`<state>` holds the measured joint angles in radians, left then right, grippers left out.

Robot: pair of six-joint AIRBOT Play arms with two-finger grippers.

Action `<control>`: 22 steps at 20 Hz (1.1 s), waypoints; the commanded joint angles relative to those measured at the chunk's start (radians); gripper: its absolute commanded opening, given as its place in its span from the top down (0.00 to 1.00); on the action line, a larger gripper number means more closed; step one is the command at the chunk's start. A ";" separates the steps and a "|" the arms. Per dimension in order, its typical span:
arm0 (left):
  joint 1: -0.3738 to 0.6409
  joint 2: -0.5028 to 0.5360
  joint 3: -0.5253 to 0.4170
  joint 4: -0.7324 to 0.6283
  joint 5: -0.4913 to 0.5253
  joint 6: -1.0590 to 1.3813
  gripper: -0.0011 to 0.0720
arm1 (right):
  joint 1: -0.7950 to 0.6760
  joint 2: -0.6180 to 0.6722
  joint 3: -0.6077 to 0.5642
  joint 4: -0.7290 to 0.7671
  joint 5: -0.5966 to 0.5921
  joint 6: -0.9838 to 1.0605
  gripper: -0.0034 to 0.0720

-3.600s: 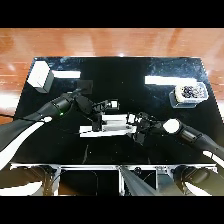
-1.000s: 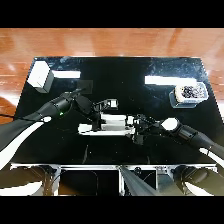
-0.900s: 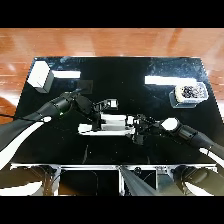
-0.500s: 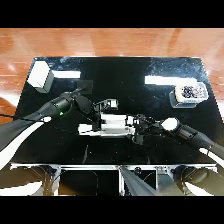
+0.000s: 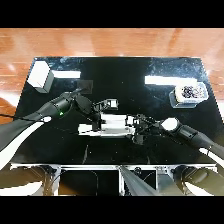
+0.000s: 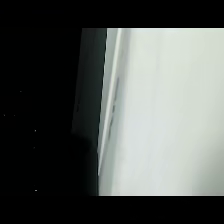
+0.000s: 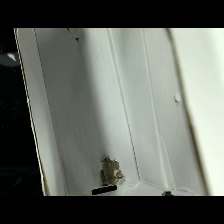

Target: Fold the box and place the chain.

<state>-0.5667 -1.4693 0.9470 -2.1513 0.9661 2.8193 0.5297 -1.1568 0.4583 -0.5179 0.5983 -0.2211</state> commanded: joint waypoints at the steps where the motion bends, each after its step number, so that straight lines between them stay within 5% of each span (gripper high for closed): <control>1: 0.000 -0.001 0.000 0.000 0.002 0.000 0.96 | 0.001 0.000 0.001 0.000 0.000 0.000 0.08; 3: 0.000 -0.001 0.000 0.000 0.002 0.000 0.96 | 0.001 0.000 0.000 0.000 0.000 0.000 0.09; 4: 0.000 -0.001 0.000 0.000 0.002 0.000 0.96 | 0.001 0.000 0.000 0.000 0.000 0.000 0.24; 17: 0.000 0.000 0.000 0.000 0.029 -0.001 0.94 | 0.001 0.000 0.000 0.000 0.000 0.000 0.22; 20: 0.000 0.006 0.000 0.001 0.023 -0.021 0.89 | 0.000 0.000 0.000 0.000 0.000 0.000 0.22; 22: 0.000 0.010 0.000 0.001 0.023 -0.034 0.70 | 0.001 0.000 0.000 0.000 0.000 0.000 0.22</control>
<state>-0.5671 -1.4647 0.9463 -2.1460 0.9936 2.8002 0.5297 -1.1568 0.4587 -0.5167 0.5995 -0.2214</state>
